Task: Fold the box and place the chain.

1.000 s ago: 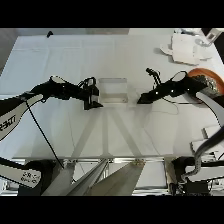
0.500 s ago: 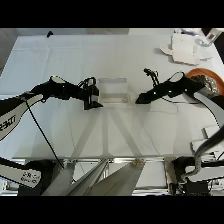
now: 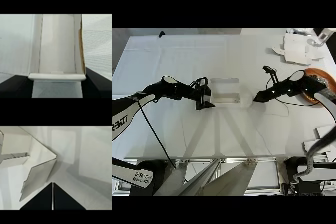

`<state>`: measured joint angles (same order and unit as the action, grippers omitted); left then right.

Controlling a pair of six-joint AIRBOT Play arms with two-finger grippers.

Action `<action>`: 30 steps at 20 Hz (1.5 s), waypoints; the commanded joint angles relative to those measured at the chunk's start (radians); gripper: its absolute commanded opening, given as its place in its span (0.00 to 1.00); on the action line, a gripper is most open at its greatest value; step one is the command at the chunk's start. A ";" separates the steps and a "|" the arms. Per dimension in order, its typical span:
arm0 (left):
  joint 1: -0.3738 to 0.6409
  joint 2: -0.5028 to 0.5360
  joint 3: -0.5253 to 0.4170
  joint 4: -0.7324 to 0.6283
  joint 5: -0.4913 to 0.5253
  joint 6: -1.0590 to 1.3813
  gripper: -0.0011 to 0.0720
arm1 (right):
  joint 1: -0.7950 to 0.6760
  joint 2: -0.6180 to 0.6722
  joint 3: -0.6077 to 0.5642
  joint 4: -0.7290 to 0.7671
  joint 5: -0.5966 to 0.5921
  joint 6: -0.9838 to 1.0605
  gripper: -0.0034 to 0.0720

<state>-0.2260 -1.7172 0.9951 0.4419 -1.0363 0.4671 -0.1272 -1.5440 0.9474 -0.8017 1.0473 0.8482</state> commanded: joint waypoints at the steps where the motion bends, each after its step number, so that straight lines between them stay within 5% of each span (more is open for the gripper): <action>1: 0.000 0.000 0.000 0.000 0.000 0.000 0.23 | 0.010 -0.011 -0.033 0.002 -0.027 0.000 0.05; 21: 0.000 0.000 0.000 0.000 0.000 0.000 0.23 | 0.101 0.036 -0.040 0.230 -0.062 -0.044 0.06; 30: 0.000 0.000 0.000 0.000 0.000 0.000 0.23 | 0.158 0.082 -0.040 0.226 -0.112 -0.034 0.25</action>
<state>-0.2260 -1.7172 0.9951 0.4419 -1.0363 0.4667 0.0071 -1.4700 0.9066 -0.5755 0.9649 0.8070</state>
